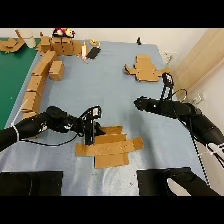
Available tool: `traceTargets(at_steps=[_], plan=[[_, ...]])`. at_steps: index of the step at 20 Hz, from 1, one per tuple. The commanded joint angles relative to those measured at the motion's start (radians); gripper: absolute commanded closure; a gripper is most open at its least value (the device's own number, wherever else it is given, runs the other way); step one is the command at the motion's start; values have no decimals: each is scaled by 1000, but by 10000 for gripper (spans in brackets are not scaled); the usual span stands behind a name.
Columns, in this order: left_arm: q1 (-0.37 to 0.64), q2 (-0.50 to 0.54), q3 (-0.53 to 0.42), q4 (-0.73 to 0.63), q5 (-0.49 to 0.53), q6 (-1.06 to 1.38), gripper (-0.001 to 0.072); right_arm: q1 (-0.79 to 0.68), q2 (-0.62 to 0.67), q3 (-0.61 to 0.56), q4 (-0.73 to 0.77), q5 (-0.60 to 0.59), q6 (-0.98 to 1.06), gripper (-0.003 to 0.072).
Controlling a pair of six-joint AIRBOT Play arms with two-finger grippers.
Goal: Fold the box.
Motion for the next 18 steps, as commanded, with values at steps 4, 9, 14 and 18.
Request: traceTargets(at_steps=[4,9,14,18], plan=[[-3,35,-12,4,-39,2,697,0,0,1,0,0,1,425],[-12,69,-13,4,13,69,696,0,0,1,0,0,0,425],[-65,69,-14,4,138,143,696,0,0,1,0,0,0,425],[-66,69,-14,4,84,138,696,0,0,1,0,1,1,425]])
